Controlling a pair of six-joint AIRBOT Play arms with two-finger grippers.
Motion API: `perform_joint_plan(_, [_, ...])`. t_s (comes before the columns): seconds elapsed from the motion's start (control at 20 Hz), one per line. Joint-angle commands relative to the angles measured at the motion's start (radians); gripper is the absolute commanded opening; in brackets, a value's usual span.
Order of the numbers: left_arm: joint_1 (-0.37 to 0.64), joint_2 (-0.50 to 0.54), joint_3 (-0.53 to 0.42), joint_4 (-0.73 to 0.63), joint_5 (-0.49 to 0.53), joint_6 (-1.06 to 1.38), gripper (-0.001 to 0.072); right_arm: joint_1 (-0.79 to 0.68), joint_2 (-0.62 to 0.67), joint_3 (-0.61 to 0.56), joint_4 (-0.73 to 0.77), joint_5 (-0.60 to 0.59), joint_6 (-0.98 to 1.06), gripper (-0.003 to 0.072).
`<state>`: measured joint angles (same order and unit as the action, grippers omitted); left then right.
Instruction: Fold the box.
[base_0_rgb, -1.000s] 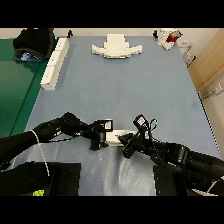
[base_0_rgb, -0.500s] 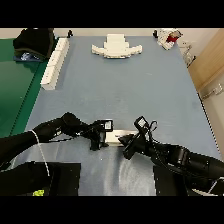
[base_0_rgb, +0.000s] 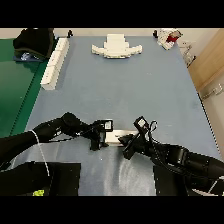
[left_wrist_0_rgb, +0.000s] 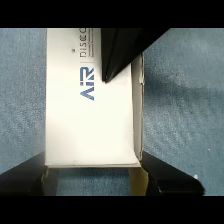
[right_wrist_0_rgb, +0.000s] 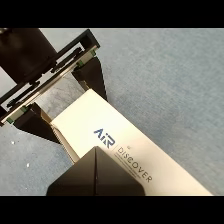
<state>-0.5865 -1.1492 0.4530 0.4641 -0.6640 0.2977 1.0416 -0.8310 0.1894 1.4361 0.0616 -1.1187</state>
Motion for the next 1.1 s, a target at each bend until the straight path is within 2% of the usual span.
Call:
perform_joint_plan(0.0, [0.0, 0.001, 0.0, 0.0, 0.0, 0.0, 0.0499, 0.001, 0.036, 0.003, -0.009, 0.009, 0.0, 0.0007])
perform_joint_plan(0.2, [0.0, 0.001, 0.0, 0.0, 0.0, 0.0, 0.05, 0.0, 0.107, 0.011, -0.053, -0.034, 0.0, 0.0012])
perform_joint_plan(0.4, [0.0, 0.001, 0.0, 0.0, 0.0, 0.0, 0.05, -0.004, 0.115, 0.092, -0.095, -0.248, 0.0, 0.0012])
perform_joint_plan(0.7, [0.0, 0.001, 0.0, 0.0, 0.0, 0.0, 0.0499, -0.105, 0.103, 0.308, -0.087, -0.683, -0.066, 0.0005])
perform_joint_plan(0.8, [0.0, 0.001, 0.0, 0.0, 0.0, 0.0, 0.0499, -0.199, 0.079, 0.388, -0.029, -0.784, -0.174, 0.0004])
perform_joint_plan(1.05, [0.0, 0.001, 0.0, 0.0, 0.0, 0.0, 0.05, -0.546, -0.092, 0.573, 0.285, -0.951, -0.578, 0.0004])
